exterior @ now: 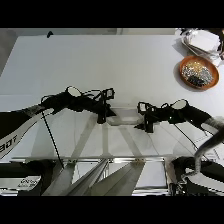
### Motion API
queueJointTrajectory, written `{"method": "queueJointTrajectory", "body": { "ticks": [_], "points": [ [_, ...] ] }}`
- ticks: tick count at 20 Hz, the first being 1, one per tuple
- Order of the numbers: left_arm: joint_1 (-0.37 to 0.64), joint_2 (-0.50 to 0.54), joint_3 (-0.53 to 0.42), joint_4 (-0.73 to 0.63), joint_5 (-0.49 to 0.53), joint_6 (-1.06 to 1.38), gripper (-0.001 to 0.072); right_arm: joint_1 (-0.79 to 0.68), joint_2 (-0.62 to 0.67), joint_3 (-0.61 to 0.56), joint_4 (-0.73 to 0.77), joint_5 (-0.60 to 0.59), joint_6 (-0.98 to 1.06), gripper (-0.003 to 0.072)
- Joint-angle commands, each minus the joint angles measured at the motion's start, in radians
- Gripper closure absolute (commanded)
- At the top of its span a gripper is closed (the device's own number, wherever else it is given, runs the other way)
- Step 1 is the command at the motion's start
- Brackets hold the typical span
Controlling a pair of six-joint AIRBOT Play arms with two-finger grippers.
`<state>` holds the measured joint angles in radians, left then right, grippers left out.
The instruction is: Fold the box and place the chain.
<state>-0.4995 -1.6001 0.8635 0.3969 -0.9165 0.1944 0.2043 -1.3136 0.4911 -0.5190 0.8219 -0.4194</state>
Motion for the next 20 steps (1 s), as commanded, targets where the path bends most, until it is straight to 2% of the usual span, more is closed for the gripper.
{"method": "queueJointTrajectory", "body": {
  "ticks": [1, 12, 13, 15, 16, 17, 20],
  "points": [
    [-0.001, 0.000, -0.001, 0.000, 0.000, 0.000, 0.0696, 0.000, 0.000, 0.000, 0.000, 0.001, 0.000, 0.0390],
    [0.000, 0.000, -0.001, 0.006, -0.006, 0.003, 0.0689, 0.000, 0.000, 0.000, 0.000, 0.001, 0.000, 0.0390],
    [0.000, 0.001, -0.001, 0.007, 0.000, 0.005, 0.0609, 0.000, 0.000, 0.000, 0.000, 0.001, 0.000, 0.0390],
    [0.000, 0.009, -0.001, 0.009, 0.016, 0.005, 0.0292, 0.000, 0.000, 0.000, 0.000, 0.001, 0.000, 0.0390],
    [0.001, 0.019, -0.001, 0.017, 0.032, 0.005, 0.0210, 0.000, 0.000, 0.000, 0.000, 0.001, 0.000, 0.0390],
    [0.001, 0.031, -0.001, 0.039, 0.049, 0.004, 0.0179, 0.000, 0.000, 0.000, 0.000, 0.001, 0.000, 0.0390],
    [0.008, 0.088, -0.001, 0.111, 0.060, -0.008, 0.0172, 0.000, 0.000, 0.000, 0.000, 0.001, 0.000, 0.0390]
  ]
}}
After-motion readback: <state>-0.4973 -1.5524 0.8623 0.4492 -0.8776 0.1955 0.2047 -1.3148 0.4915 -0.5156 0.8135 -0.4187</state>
